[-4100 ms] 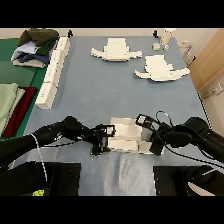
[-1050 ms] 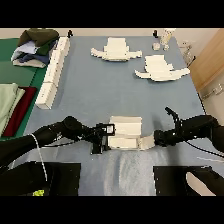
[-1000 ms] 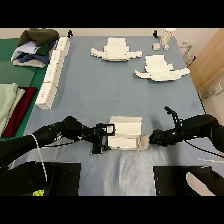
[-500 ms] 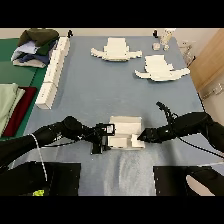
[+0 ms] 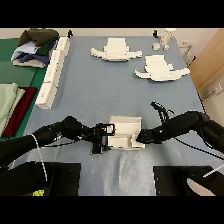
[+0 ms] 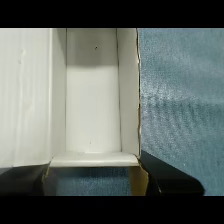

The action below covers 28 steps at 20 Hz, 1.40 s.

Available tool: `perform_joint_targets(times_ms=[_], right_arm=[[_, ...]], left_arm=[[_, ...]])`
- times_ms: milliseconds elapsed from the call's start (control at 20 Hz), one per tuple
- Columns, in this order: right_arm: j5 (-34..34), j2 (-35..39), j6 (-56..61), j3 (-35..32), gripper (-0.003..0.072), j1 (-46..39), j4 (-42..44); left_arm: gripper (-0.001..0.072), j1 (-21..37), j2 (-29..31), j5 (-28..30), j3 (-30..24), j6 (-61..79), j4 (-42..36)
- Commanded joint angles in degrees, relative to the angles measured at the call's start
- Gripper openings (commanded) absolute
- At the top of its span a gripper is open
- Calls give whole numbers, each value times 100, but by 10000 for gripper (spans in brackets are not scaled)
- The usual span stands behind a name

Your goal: Fold the box.

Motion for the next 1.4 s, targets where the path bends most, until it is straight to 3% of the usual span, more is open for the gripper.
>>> perform_joint_targets(times_ms=[0, 300, 350, 450, 600, 900, 950, 1050, 1100, 1300, 1350], right_arm=[[44, -57, 1646, 431, 473, 901, -1241], [37, -942, 3333, 1027, 468, 2020, -2076], [0, -1121, 3550, 1130, 410, 2140, -2188], [-144, -1436, 4028, 1294, 410, 2365, -2533], [-409, -1759, 4704, 1478, 410, 2577, -3093], [-468, -2076, 5007, 1556, 399, 2601, -3228], [-468, -2103, 5010, 1556, 337, 2601, -3226], [-470, -2111, 5005, 1556, 55, 2601, -3257], [-470, -2111, 5005, 1556, 3, 2601, -3272], [-474, -2109, 5003, 1556, 1, 2601, -3270], [-492, -2109, 4990, 1558, 51, 2599, -3270]], left_arm=[[440, 4, 0, -2, 0, 0, 0], [440, 4, 0, -2, 0, 0, 0], [440, 4, 0, -2, 2, 0, 0], [440, 4, 0, -2, 0, 0, 0], [440, 4, 0, -2, 0, 0, 0], [440, 4, 0, -2, 0, 0, 0], [441, 4, 0, -2, 2, 0, 0], [440, 4, 0, -2, 0, 0, 0], [440, 4, 0, -2, 0, 0, 0], [440, 4, 0, -2, 0, 0, 0], [440, 4, 0, -2, 0, 0, 0]])
